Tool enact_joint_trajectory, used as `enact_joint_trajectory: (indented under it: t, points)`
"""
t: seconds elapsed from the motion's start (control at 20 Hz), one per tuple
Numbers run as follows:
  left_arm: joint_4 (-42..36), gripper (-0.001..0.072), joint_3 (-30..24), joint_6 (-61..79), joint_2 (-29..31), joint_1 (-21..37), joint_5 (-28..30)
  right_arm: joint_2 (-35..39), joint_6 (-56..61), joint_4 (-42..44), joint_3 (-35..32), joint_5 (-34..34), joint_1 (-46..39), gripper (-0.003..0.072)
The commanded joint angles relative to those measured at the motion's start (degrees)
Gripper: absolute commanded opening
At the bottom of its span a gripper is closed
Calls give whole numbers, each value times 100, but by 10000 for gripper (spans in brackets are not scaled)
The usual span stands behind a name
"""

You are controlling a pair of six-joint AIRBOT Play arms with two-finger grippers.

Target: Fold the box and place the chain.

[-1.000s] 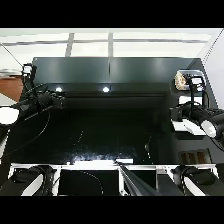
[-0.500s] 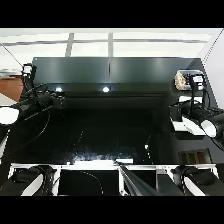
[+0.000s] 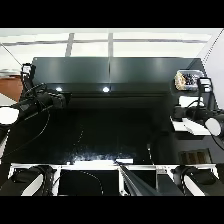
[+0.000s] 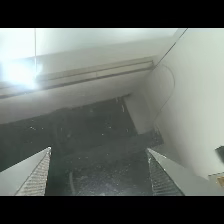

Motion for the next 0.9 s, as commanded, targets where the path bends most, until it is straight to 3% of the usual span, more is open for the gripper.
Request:
enact_joint_trajectory:
  t: [0.0, 0.2, 0.45, 0.65, 0.85]
  points:
    - [-20, 710, -2, -9, 4, 4, 7, 0, 317, 24, 181, 837, -1130, 704]
    - [-20, 710, -2, -9, 4, 4, -9, -2, -101, -24, 605, 999, -3069, 704]
    - [-17, 710, -2, -4, 2, 4, 50, -304, -468, 282, 629, 431, -5265, 704]
    - [-17, 710, -2, -7, 4, 4, 144, -1152, -1215, 1084, 728, 378, -6207, 704]
    - [11, 710, -2, -4, 0, 4, 227, -2258, -2702, 2332, 1432, 798, -6638, 703]
